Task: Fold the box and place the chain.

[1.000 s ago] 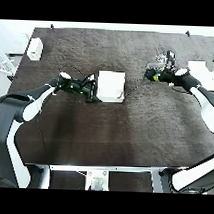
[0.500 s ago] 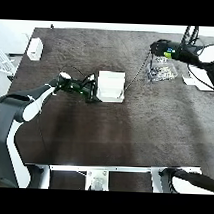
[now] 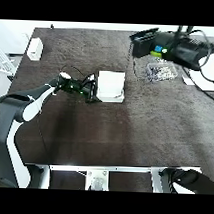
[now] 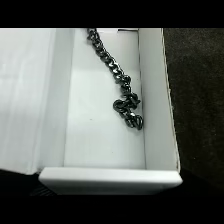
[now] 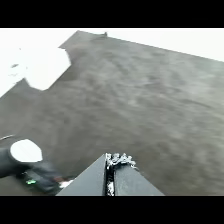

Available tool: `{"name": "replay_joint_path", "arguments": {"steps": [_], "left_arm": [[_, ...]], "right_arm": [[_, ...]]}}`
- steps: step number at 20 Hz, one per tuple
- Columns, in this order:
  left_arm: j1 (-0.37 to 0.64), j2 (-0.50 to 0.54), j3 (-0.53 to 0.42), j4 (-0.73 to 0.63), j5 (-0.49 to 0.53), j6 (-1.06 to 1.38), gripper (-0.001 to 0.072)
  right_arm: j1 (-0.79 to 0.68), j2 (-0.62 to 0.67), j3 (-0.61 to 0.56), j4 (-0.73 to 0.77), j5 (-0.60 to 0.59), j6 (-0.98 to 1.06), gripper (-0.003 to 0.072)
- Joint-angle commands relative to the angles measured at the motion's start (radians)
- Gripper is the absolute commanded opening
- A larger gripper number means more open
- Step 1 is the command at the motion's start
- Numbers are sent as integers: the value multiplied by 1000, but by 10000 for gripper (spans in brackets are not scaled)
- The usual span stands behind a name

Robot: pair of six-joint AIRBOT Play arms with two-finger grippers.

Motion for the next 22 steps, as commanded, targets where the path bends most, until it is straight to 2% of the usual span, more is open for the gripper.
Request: {"name": "replay_joint_path", "arguments": {"steps": [1, 7, 17, 22], "left_arm": [[0, 1, 0, 0, 0, 0, 233], [0, 1, 0, 0, 0, 0, 233], [0, 1, 0, -15, 0, 0, 233], [0, 1, 0, -18, 0, 0, 233]], "right_arm": [[121, -16, -6, -57, -42, 68, 9], [171, -113, -50, -56, -80, 130, 9], [108, -194, -299, -55, -275, 237, 10], [90, -341, -361, -52, -316, 273, 12]]}}
